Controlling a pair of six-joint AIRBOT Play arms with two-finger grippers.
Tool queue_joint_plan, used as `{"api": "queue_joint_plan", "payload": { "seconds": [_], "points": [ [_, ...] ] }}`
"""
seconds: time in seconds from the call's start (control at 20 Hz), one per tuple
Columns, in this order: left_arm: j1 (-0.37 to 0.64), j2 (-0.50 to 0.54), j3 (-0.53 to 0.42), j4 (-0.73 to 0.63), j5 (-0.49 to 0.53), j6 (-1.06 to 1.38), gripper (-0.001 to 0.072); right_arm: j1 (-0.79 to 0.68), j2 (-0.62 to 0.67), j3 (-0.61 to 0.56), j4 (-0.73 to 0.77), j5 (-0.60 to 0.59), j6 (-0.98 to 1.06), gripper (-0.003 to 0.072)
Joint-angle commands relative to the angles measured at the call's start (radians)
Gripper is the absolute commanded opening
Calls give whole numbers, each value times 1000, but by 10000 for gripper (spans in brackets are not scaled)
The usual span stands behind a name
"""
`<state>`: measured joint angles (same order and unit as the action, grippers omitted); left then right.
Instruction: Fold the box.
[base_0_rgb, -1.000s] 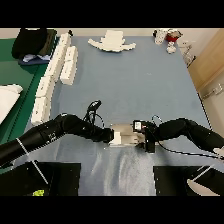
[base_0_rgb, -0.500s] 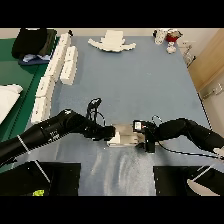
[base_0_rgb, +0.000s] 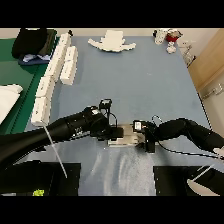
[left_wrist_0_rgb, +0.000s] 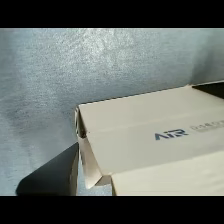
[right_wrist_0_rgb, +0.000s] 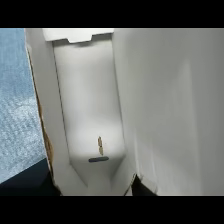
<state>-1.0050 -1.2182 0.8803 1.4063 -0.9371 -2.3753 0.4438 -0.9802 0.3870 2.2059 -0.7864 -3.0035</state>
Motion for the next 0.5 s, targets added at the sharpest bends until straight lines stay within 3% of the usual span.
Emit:
{"api": "queue_joint_plan", "payload": {
  "seconds": [0.0,0.45],
  "points": [
    [-24,-65,47,34,-49,-86,294,0,1,0,0,0,0,497],
    [-51,-148,106,131,-112,-166,292,0,1,0,0,0,0,497]
  ]
}}
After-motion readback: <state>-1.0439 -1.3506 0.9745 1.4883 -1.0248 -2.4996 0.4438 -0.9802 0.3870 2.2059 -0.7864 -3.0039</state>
